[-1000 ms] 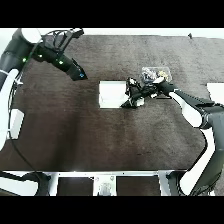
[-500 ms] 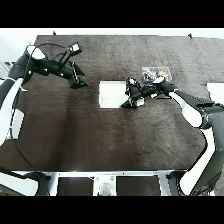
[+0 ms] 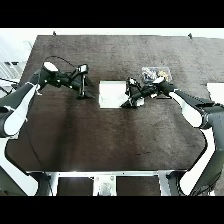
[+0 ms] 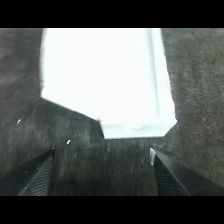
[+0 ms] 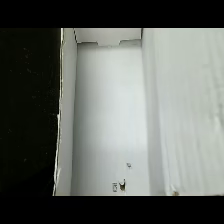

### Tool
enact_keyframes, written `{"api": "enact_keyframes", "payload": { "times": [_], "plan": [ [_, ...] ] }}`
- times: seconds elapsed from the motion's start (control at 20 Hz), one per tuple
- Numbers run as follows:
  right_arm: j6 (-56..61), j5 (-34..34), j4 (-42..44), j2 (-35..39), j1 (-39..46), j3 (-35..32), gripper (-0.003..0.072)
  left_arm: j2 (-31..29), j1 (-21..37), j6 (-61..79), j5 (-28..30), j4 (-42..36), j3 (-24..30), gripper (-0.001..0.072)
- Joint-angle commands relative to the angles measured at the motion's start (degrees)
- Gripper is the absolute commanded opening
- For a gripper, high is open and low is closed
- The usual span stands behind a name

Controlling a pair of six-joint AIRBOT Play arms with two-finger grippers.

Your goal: Fold the box and place the chain.

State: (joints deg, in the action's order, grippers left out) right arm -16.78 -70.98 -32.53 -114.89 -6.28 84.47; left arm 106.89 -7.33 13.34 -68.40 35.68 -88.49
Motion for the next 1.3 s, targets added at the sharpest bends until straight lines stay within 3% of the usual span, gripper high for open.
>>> {"api": "enact_keyframes", "payload": {
  "times": [0.0,0.55,1.25],
  "plan": [
    [0.0,-0.04,0.0,-0.02,-0.07,0.02,0.0457,2.73,-1.03,4.57,-0.61,-1.27,0.04,0.072],
    [0.0,-0.02,0.0,-0.02,-0.07,0.02,0.0457,6.49,-1.88,4.72,-1.73,-4.46,0.07,0.072],
    [0.0,-0.02,0.0,-0.02,-0.07,0.02,0.0457,6.82,-3.17,5.01,-1.75,-5.25,0.09,0.072]
  ]
}}
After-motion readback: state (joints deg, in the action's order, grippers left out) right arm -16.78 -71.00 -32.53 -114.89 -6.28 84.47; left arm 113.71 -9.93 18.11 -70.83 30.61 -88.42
